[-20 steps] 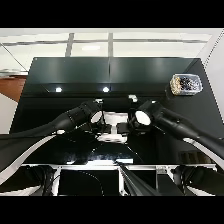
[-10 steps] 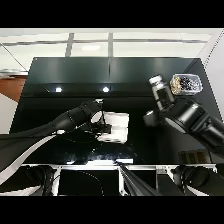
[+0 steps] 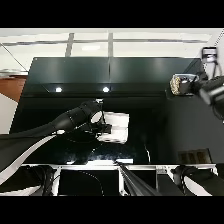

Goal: Fold the box and place the chain.

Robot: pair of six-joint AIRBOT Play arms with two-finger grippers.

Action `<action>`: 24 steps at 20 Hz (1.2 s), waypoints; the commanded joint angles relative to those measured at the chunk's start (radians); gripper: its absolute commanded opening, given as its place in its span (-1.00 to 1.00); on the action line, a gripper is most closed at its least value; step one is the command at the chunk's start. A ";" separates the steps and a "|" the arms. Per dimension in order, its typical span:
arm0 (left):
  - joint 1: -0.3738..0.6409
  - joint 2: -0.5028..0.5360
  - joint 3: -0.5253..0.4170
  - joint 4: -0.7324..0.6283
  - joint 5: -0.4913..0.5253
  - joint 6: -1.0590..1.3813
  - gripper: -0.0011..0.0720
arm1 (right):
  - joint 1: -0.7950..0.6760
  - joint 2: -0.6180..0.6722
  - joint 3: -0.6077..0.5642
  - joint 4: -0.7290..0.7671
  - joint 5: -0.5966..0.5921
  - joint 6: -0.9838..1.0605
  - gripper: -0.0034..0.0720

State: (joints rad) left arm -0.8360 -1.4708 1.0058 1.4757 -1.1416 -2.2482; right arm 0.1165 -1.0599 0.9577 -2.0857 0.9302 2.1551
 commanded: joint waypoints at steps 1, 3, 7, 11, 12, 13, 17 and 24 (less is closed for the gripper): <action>0.000 -0.001 0.000 -0.013 0.004 0.000 -0.88 | -0.253 -0.163 0.113 0.406 -0.144 -0.110 0.93; 0.000 -0.001 0.000 -0.026 0.007 0.000 -0.88 | -0.330 -0.298 0.225 0.657 -0.081 -0.229 0.93; 0.002 -0.001 0.000 -0.019 0.007 0.000 -0.88 | -0.372 -0.533 0.441 0.859 0.109 -0.202 0.65; 0.002 -0.001 0.000 -0.021 0.007 0.000 -0.88 | -0.371 -0.594 0.479 0.855 0.089 -0.004 0.65; 0.002 -0.001 0.000 -0.021 0.007 0.000 -0.88 | -0.371 -0.600 0.480 0.856 0.081 0.013 0.65; 0.002 -0.001 0.000 -0.021 0.006 0.000 -0.88 | -0.372 -0.606 0.480 0.853 0.080 0.030 0.63; 0.002 -0.001 0.000 -0.021 0.006 0.000 -0.88 | -0.372 -0.625 0.480 0.855 0.064 0.054 0.47; 0.001 -0.001 0.000 -0.019 0.007 0.000 -0.88 | -0.362 -0.673 0.480 0.889 0.019 0.053 0.47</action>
